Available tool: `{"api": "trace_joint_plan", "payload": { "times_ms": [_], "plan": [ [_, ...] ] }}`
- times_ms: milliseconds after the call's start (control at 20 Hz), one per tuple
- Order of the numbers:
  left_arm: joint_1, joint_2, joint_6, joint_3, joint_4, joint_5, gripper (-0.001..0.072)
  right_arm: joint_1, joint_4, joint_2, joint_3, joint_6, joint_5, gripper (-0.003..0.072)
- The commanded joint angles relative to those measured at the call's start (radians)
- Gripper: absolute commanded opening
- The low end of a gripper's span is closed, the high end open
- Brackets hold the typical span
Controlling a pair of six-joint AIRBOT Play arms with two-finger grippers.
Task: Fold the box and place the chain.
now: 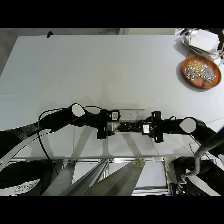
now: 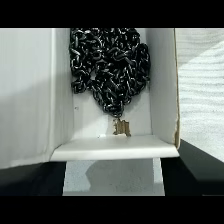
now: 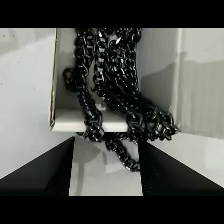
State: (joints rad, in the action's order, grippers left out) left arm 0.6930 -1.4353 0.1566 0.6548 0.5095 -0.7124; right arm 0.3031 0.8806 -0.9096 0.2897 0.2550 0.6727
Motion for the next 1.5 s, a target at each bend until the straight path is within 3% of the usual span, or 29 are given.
{"api": "trace_joint_plan", "payload": {
  "times_ms": [0,250,300,500,600,900,1100,1450],
  "plan": [
    [0.0,0.0,0.0,0.0,0.0,0.0,0.0312,-0.001,-0.082,-0.026,-0.002,0.043,-0.058,0.0431],
    [0.0,0.0,0.0,0.0,0.0,-0.003,0.0312,-0.001,-0.097,-0.063,-0.002,0.043,-0.079,0.0358],
    [0.0,0.0,0.0,0.0,0.0,-0.003,0.0312,-0.001,-0.097,-0.066,-0.002,0.042,-0.079,0.0273],
    [0.0,0.0,0.0,0.0,0.0,-0.003,0.0312,-0.001,-0.096,-0.066,-0.002,0.041,-0.077,0.0064],
    [0.0,0.0,0.0,0.0,0.0,-0.003,0.0312,-0.001,-0.092,-0.065,0.005,0.032,-0.079,0.0008],
    [0.0,0.0,0.0,0.0,0.0,-0.003,0.0312,-0.001,-0.023,-0.009,0.015,-0.065,-0.084,0.0011],
    [0.0,0.0,0.0,0.0,0.0,-0.003,0.0312,-0.001,0.06,0.146,0.016,-0.182,-0.069,0.0011],
    [0.0,0.0,0.0,0.0,0.0,-0.003,0.0312,-0.001,0.081,0.42,0.035,-0.335,0.09,0.0011]
  ]
}}
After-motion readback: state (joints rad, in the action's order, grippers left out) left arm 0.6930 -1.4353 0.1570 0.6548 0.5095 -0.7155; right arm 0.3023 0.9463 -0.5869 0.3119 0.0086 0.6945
